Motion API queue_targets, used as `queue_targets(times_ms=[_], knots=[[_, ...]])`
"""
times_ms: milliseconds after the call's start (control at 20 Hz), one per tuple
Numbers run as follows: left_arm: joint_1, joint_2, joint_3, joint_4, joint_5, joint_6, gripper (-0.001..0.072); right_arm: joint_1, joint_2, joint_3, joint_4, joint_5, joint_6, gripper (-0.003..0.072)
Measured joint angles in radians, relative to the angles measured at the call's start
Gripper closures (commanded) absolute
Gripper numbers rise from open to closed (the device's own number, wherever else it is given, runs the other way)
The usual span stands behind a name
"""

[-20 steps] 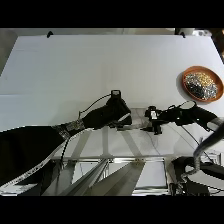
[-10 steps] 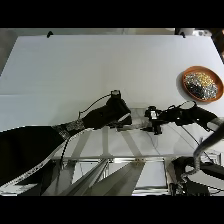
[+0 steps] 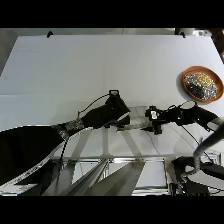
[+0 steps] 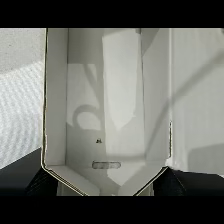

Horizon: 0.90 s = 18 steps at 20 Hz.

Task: Fold the box and place the chain.

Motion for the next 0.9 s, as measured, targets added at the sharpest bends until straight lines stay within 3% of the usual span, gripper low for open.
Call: queue_targets(times_ms=[100,250,900], knots=[[-0.001,0.016,0.002,-0.024,0.081,0.013,0.0239,0.000,0.000,0.000,0.007,-0.011,0.005,0.0229],[0.005,0.044,0.002,-0.017,0.098,0.029,0.0192,0.000,-0.001,0.000,0.006,-0.009,0.003,0.0229],[0.019,0.121,0.002,-0.017,0.032,0.146,0.0189,0.000,-0.001,0.000,0.001,-0.004,-0.001,0.0229]])
